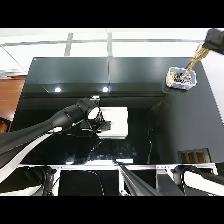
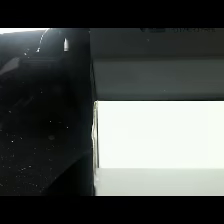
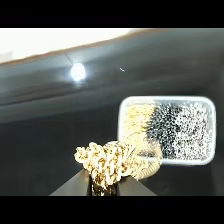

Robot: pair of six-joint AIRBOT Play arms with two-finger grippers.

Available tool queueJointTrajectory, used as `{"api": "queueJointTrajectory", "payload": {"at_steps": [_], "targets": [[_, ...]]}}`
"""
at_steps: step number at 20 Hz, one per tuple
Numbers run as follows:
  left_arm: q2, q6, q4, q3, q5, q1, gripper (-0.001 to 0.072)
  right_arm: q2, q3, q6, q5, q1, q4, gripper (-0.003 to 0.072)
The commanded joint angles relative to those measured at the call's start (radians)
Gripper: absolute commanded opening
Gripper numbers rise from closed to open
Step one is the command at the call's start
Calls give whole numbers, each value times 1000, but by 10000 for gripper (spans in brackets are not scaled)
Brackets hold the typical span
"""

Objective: Fold the box and place the chain.

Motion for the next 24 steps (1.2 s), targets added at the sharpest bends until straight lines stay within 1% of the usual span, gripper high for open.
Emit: {"api": "queueJointTrajectory", "payload": {"at_steps": [1, 4, 6, 8, 10, 11, 13, 15, 17, 20, 22, 24], "targets": [[0, 0, -4, 1, 3, 0, 29, 201, 0, -65, 163, 50, -5, 15], [0, 0, -4, 1, 1, 0, 29, 293, 0, -66, 353, 78, 121, 15], [0, 0, -13, 1, -1, 0, 29, 327, 0, -66, 438, 128, 143, 16], [0, 1, -19, 1, -1, 0, 29, 341, 0, -63, 484, 195, 172, 16], [0, 1, -18, 1, 0, 0, 29, 346, -21, -60, 487, 280, 222, 15], [0, 1, -19, 1, 1, 0, 29, 347, -51, -59, 476, 328, 238, 15], [0, 1, -19, 1, 2, 0, 29, 347, -133, -40, 424, 418, 244, 16], [0, 0, -19, 1, 2, 0, 29, 347, -233, -29, 330, 499, 250, 15], [0, 1, -19, 1, 3, 0, 29, 347, -338, -22, 227, 558, 311, 16], [0, 1, -19, 1, 4, 0, 29, 346, -480, -40, 37, 594, 448, 16], [0, 0, -19, 1, 4, 0, 29, 346, -553, -41, -85, 595, 471, 16], [0, 1, -19, 1, 4, 0, 29, 345, -620, -41, -164, 595, 483, 16]]}}
